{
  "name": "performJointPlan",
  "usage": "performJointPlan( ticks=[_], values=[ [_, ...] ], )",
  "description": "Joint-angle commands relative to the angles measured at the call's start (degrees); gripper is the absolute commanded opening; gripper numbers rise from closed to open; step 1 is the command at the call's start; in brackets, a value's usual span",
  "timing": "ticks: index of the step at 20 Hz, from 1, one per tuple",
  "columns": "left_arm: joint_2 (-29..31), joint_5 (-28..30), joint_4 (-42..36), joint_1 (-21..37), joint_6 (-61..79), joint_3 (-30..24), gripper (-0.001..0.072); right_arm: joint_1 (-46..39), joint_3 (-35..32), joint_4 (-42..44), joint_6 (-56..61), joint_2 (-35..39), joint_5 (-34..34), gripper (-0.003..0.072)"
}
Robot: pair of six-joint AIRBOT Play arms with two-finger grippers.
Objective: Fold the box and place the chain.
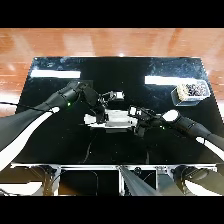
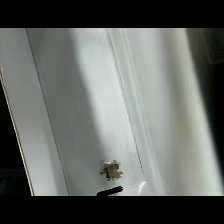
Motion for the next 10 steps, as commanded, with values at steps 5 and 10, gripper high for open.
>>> performJointPlan(
  ticks=[5, 10],
  values=[
    [1.64, 12.09, 6.64, 1.55, -10.25, 3.21, 0.051, 0.0, 0.02, 0.02, 0.11, -0.02, -0.15, 0.0596],
    [6.8, 14.99, 7.3, 6.21, -15.34, 3.21, 0.0509, -0.02, 0.04, 0.02, 0.11, 0.0, -0.15, 0.0596]
  ],
)
